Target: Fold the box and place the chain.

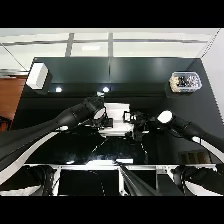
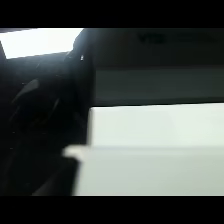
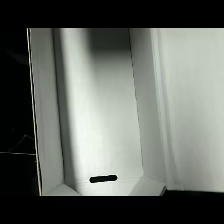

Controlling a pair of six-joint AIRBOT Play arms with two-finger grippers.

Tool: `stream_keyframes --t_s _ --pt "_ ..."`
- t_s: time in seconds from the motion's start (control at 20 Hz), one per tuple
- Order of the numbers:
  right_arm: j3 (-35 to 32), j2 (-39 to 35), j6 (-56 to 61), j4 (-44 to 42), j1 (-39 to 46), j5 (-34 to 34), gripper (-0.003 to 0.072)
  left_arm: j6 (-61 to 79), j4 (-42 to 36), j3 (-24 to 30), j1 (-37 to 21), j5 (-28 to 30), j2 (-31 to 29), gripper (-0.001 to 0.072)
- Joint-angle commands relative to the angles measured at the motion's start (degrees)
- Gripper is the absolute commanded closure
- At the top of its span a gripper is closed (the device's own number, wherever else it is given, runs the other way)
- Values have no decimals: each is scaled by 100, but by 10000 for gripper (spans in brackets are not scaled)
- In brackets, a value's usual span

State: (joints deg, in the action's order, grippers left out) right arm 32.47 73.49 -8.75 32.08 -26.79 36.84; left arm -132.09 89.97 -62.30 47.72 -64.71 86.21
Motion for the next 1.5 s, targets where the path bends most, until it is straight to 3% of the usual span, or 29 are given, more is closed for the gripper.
stream_keyframes --t_s 0.0,0.25,0.3,0.35,0.4,0.55,0.65,0.7,0.8,0.85,1.2,1.3,1.35,1.45 --pt "0 4 0 -4 -2 -2 483 -39 4 -7 2 9 4 649" --pt "0 4 2 -4 -2 -2 484 -166 2 -7 2 0 2 663" --pt "0 4 0 -4 -2 -2 483 -192 4 -7 2 0 2 561" --pt "0 4 0 -4 -2 -2 483 -192 4 -7 2 -4 2 344" --pt "0 4 2 -7 -2 -2 483 -195 4 -7 2 -17 2 225" --pt "0 4 0 -4 0 -2 484 -341 118 -4 2 -44 4 224" --pt "0 4 2 -4 -2 -2 484 -348 107 -4 -9 -28 4 267" --pt "0 4 0 -4 0 -2 483 -345 107 -4 -9 -9 4 436" --pt "2 4 2 -7 -2 -2 483 -343 83 -4 -9 44 7 554" --pt "0 4 2 -4 -2 -2 483 -343 61 -4 -9 35 7 677" --pt "2 4 2 -7 0 0 479 -341 63 -4 -9 15 4 686" --pt "2 -39 140 -7 0 0 64 -341 68 -4 -9 13 2 687" --pt "2 -107 251 0 0 2 -12 -341 68 -4 -9 13 2 686" --pt "4 -367 450 310 0 26 -11 -341 87 -4 -9 7 2 686"
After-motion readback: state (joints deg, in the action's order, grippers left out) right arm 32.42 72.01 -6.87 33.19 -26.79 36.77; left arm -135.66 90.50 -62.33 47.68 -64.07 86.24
